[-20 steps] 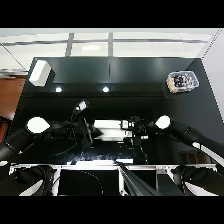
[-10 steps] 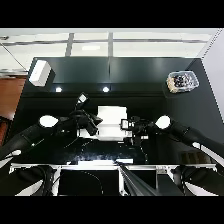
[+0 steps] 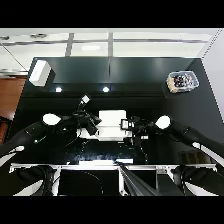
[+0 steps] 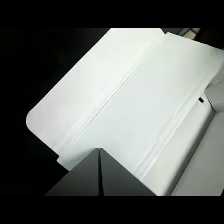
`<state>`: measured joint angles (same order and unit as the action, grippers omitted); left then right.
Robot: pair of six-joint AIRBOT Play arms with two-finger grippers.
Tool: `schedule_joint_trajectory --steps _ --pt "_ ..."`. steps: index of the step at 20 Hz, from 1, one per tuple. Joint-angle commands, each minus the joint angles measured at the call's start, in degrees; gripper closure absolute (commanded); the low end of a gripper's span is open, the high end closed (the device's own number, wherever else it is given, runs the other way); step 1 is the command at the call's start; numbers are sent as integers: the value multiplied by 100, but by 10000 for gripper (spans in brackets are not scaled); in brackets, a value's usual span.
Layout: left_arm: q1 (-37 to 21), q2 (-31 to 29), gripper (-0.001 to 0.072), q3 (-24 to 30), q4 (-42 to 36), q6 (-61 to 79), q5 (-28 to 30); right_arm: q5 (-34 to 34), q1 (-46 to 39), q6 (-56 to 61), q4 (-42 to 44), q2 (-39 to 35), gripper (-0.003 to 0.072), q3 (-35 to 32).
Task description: Fold the box and place the chain.
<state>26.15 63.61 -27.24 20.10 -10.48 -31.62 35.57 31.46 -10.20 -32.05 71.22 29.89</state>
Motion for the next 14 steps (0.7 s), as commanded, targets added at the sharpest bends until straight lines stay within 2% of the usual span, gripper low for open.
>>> schedule_joint_trajectory --steps 1,3,5,7,8,10,11,14 --pt "-378 -509 682 -149 1093 -330 -629 0 4 9 7 2 286 -2" --pt "-789 -968 682 -149 1683 -678 -1246 2 4 9 4 2 287 -2" --pt "-1233 -1340 681 -146 2017 -686 -2138 4 4 7 4 2 287 -2" --pt "-1451 -1438 677 -144 2225 -490 -2977 4 4 7 4 2 287 -2" --pt "-1447 -1419 609 -142 2494 -286 -3274 7 4 7 4 2 286 -2" --pt "-1362 -1333 202 -138 2933 -131 -3220 7 4 7 4 2 286 -2" --pt "-1349 -1268 73 -138 2905 -133 -3027 7 4 7 4 2 286 -2" --pt "-1193 -1001 61 -138 2717 68 -2280 7 4 7 4 2 286 -2"
